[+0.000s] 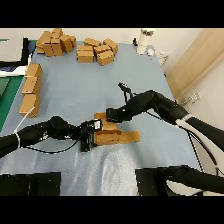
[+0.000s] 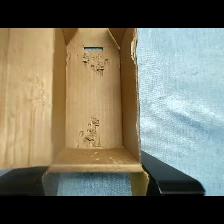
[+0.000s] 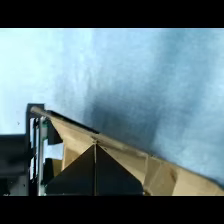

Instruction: Fold the box.

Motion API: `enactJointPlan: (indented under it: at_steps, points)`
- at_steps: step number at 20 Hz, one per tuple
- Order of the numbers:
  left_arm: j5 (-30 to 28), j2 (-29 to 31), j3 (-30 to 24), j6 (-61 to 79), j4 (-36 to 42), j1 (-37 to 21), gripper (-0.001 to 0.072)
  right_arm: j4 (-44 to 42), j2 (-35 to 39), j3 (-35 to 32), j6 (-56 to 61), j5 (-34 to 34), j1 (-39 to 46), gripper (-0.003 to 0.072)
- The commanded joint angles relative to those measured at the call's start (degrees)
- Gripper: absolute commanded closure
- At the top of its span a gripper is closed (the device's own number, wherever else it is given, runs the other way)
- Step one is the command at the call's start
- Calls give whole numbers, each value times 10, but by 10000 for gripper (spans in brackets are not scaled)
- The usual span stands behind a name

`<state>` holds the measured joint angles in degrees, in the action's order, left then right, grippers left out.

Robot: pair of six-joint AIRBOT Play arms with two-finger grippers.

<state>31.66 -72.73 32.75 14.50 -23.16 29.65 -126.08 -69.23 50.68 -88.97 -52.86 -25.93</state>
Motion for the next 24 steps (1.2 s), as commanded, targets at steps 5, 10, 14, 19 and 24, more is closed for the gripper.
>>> enactJointPlan:
  at_steps: [5,10,14,19,24]
  points:
    - [0,0,0,0,0,0,240,3,-103,26,-51,-28,-2,685]
    - [0,0,0,0,0,0,240,6,-108,24,-52,-31,-6,684]
    - [0,0,0,0,0,0,240,7,-108,19,-54,-31,-6,685]
    - [0,0,0,0,0,0,240,7,-107,19,-56,-32,-6,685]
    - [0,0,0,0,0,0,240,7,-107,23,-52,-34,-3,683]
